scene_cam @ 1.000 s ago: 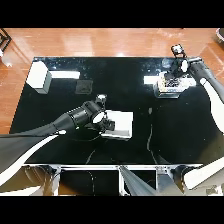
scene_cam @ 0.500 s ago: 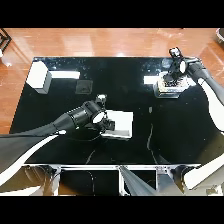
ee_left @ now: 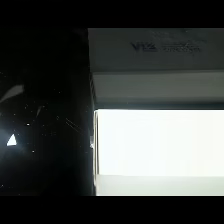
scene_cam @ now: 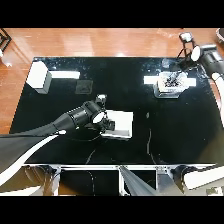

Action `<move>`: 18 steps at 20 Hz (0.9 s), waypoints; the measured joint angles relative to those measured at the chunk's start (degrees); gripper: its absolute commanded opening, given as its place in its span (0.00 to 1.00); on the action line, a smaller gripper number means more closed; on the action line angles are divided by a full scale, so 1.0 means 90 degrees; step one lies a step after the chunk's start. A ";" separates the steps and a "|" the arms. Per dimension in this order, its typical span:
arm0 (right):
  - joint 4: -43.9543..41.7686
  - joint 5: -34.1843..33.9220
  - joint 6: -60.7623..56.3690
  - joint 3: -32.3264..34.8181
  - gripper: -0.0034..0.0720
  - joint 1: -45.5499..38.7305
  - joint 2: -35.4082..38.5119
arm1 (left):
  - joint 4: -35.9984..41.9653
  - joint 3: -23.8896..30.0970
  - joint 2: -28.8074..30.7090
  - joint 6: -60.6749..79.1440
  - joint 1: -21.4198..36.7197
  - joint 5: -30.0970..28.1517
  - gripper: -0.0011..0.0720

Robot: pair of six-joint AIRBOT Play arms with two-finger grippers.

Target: Fold the box and place the chain.

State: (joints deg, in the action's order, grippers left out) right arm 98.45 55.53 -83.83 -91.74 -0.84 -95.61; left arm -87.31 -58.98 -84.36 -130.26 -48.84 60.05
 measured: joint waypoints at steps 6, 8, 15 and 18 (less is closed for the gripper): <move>-0.0491 0.0549 -0.0053 -0.0022 0.06 -0.0049 0.1503 | -0.0002 -0.0002 0.0000 -0.0002 0.0000 -0.0002 0.05; -0.0661 0.0772 -0.0063 -0.0022 0.06 -0.0056 0.2042 | -0.0002 -0.0002 0.0000 -0.0002 0.0000 -0.0002 0.05; -0.1443 0.1710 -0.0138 -0.0022 0.06 -0.0061 0.3740 | -0.0002 -0.0002 0.0000 -0.0002 0.0000 -0.0002 0.05; -0.1807 0.2208 -0.0155 -0.0022 0.06 -0.0061 0.4374 | -0.0002 -0.0002 0.0000 -0.0002 0.0000 -0.0010 0.05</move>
State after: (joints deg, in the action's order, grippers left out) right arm 82.19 75.40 -85.23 -91.94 -1.39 -56.25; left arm -87.33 -59.00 -84.36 -130.28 -48.84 59.96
